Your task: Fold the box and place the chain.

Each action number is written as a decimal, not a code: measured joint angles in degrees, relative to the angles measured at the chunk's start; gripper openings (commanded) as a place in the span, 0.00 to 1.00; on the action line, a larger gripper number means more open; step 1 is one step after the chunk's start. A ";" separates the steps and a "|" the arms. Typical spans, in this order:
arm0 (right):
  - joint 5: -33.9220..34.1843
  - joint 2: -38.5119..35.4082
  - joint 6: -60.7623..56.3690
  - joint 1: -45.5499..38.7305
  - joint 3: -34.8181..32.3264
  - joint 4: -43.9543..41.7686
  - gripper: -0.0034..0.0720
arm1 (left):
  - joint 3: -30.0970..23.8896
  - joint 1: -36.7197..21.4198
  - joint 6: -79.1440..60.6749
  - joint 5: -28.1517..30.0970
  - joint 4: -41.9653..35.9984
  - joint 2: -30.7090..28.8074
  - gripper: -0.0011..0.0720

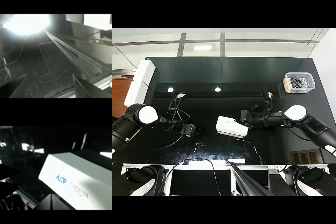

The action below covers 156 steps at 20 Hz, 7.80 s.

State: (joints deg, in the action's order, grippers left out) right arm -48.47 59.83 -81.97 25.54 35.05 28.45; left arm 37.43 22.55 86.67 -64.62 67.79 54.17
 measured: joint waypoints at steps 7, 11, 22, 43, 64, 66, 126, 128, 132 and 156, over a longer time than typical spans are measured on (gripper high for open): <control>0.28 2.91 -0.33 1.44 -0.39 -0.13 0.07 | 0.00 0.00 -0.11 0.04 0.00 0.24 0.98; -0.04 3.15 -1.75 1.42 -0.66 1.88 0.07 | 0.00 0.00 -0.13 0.07 0.02 0.26 0.98; 0.59 5.62 -2.67 2.32 -1.46 5.05 0.07 | 0.00 0.00 -0.13 0.11 0.02 0.26 0.98; -16.79 -11.02 2.99 -21.11 3.04 12.94 0.07 | 15.08 1.95 -45.44 3.10 -15.10 10.29 0.98; -18.40 -12.57 2.03 -25.55 3.08 21.49 0.07 | 16.98 13.90 -89.11 11.69 -28.39 26.67 0.99; -18.36 -12.57 1.92 -25.55 3.08 21.53 0.07 | 16.96 13.90 -88.85 12.81 -28.39 26.67 0.99; -17.99 -12.57 2.29 -25.55 3.08 22.80 0.07 | 13.86 -16.22 -44.94 -2.27 -2.73 12.07 0.51; -17.94 -12.57 2.78 -25.55 3.08 22.80 0.07 | 11.58 -25.29 -42.97 -3.56 -0.87 9.57 0.51; -17.51 -12.57 4.26 -25.55 3.08 22.80 0.07 | 8.26 -45.00 -40.79 -5.31 0.98 5.66 0.51; -12.17 -12.57 2.49 -25.55 3.08 22.62 0.07 | 7.06 -76.08 -66.90 11.50 -8.33 16.96 1.00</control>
State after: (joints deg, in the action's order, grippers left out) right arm -60.64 47.27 -79.48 -0.01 38.13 51.07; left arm 44.49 -53.54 19.77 -53.12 59.46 71.13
